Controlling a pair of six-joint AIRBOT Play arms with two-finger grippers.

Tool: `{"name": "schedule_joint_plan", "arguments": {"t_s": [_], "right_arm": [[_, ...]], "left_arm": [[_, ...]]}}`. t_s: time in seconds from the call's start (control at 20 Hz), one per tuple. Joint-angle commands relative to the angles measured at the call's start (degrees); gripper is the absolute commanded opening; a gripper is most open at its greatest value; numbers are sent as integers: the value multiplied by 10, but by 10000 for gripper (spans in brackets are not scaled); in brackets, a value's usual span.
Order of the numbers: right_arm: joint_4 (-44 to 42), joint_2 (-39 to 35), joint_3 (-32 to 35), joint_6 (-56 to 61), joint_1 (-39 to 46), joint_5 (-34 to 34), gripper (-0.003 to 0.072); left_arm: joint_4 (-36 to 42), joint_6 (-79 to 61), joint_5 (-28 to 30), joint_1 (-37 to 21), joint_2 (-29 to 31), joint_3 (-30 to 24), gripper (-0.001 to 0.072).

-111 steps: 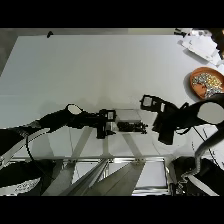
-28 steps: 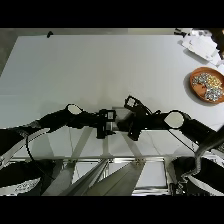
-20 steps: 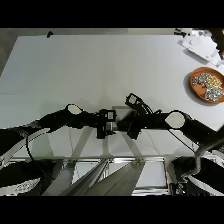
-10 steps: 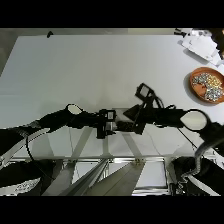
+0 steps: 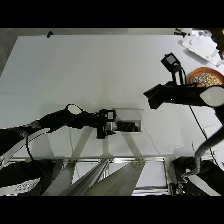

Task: Fold the box and place the chain.

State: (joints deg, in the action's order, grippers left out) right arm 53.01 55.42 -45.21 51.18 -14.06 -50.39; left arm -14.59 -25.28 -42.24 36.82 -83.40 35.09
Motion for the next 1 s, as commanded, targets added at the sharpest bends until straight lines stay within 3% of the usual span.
{"name": "schedule_joint_plan", "arguments": {"t_s": [0.0,0.1,0.2,0.25,0.35,0.55,0.85,0.95], "right_arm": [[-54,129,-60,-18,11,-112,3],[-100,184,-106,-34,11,-208,3],[-98,203,-136,-47,0,-254,11],[-83,203,-142,-52,-8,-259,85],[-35,203,-146,-52,-30,-271,338],[102,203,-146,-52,-76,-275,335],[114,197,-146,-100,-124,-309,334],[153,182,-146,-121,-152,-305,276]], "left_arm": [[0,0,0,0,0,0,279],[0,0,0,0,0,0,279],[0,0,0,0,0,0,279],[0,0,0,0,0,0,279],[0,0,0,0,0,0,279],[0,0,0,0,0,0,279],[0,0,0,0,0,0,279],[0,0,0,0,0,0,279]]}}
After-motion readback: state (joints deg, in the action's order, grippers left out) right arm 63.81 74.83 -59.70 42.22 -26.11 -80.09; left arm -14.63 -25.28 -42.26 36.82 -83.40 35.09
